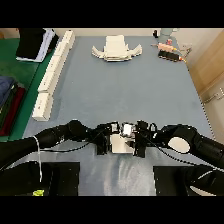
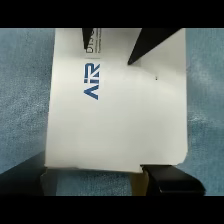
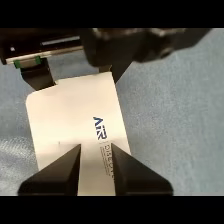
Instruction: Fold the box.
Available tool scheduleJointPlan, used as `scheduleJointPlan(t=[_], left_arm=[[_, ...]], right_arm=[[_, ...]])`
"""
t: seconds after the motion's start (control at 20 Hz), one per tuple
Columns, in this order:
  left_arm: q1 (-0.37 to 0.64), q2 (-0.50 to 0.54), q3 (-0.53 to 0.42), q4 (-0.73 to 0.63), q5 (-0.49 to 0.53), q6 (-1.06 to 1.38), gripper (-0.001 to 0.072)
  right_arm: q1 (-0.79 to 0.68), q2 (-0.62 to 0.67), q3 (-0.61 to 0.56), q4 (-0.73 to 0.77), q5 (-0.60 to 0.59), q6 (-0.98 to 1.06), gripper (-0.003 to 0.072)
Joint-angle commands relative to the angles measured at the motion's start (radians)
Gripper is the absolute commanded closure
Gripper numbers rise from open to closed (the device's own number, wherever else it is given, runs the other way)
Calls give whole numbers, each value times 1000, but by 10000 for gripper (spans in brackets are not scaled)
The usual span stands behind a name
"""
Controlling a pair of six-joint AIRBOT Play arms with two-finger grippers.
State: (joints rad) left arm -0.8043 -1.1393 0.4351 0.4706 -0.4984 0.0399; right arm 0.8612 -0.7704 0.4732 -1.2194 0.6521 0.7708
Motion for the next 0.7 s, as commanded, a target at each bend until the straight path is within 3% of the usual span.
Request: scheduleJointPlan(t=[0.0,0.1,0.35,0.45,0.65], left_arm=[[0,0,1,0,0,0,288],[0,0,1,0,0,0,288],[0,0,1,0,0,0,288],[0,0,1,0,0,0,288],[0,0,1,0,0,0,288]], right_arm=[[1,59,3,0,-5,-35,278],[1,87,3,-5,13,-67,201],[1,52,2,-61,117,-77,200],[1,51,2,-60,134,-77,98],[1,38,2,-116,142,-77,99]])
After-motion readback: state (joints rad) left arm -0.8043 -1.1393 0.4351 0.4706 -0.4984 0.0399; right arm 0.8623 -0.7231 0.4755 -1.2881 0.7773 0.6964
